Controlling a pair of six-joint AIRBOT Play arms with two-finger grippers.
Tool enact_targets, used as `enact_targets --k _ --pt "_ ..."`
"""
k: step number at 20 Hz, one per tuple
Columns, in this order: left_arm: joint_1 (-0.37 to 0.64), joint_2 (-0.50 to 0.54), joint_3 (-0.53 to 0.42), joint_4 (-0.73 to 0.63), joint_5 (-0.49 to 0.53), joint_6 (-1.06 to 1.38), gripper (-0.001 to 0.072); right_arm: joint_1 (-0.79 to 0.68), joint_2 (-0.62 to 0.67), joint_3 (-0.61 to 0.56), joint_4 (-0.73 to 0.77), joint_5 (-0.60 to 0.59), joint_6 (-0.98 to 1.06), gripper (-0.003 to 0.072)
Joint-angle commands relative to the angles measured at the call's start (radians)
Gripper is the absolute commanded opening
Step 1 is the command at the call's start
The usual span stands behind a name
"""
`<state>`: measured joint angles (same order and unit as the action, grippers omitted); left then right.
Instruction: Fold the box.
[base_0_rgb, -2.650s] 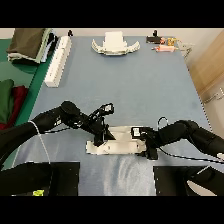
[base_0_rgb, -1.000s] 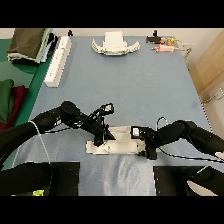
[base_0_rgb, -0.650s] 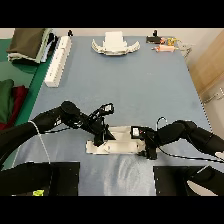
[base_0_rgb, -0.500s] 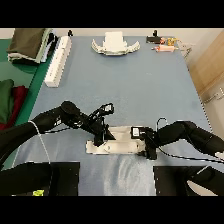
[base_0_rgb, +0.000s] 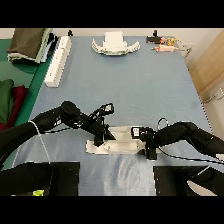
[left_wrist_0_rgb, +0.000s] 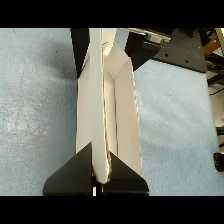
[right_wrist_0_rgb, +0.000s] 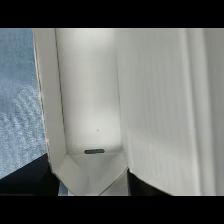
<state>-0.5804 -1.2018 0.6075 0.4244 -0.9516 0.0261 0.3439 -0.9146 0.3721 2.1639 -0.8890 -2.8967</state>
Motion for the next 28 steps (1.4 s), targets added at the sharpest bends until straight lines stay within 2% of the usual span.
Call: enact_targets --k 1,21,26,27,28 --pt "0.0 0.001 0.0 0.0 0.0 0.0 0.0016 0.001 0.002 0.0 -0.002 -0.002 -0.002 0.0434" --pt "0.0 0.001 0.0 -0.005 0.024 0.0 0.0016 0.001 0.002 0.0 -0.013 -0.002 -0.002 0.0434" --pt "0.001 0.001 0.0 -0.003 -0.03 -0.001 0.0019 0.001 0.002 0.0 -0.013 -0.002 -0.002 0.0435" --pt "0.001 0.001 0.0 -0.001 -0.036 0.0 0.0102 0.001 0.002 0.0 -0.013 -0.002 -0.002 0.0435" --pt "0.001 0.001 0.0 -0.001 -0.036 -0.001 0.0316 0.001 0.002 0.0 -0.013 -0.002 -0.002 0.0434"
